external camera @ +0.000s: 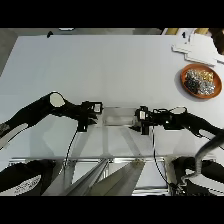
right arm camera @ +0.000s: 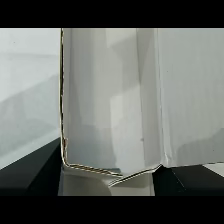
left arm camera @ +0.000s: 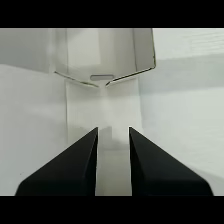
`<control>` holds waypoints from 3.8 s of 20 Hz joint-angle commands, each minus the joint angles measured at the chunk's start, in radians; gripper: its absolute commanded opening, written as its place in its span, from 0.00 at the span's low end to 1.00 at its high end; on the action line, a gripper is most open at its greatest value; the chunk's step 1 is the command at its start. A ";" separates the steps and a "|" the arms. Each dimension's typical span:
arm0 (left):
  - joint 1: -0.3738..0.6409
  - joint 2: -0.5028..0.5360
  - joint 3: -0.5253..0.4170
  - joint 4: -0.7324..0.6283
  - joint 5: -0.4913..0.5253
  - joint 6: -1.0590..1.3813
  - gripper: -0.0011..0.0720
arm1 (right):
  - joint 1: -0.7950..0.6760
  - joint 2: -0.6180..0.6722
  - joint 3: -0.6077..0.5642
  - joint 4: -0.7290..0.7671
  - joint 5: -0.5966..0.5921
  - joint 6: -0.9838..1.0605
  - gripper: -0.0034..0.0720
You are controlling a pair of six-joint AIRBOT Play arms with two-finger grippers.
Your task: Fold the box and place the chain.
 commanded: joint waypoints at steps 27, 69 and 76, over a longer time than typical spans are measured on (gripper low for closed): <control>-0.093 -0.057 0.000 -0.151 0.111 0.178 0.19 | 0.000 0.000 0.001 0.000 0.000 0.000 0.59; 0.158 0.328 -0.014 0.171 0.024 -1.135 0.03 | 0.000 0.000 0.001 0.000 0.000 0.000 0.59; 0.209 0.206 -0.158 0.109 0.111 -1.136 0.03 | 0.000 0.000 0.001 0.000 0.000 0.000 0.59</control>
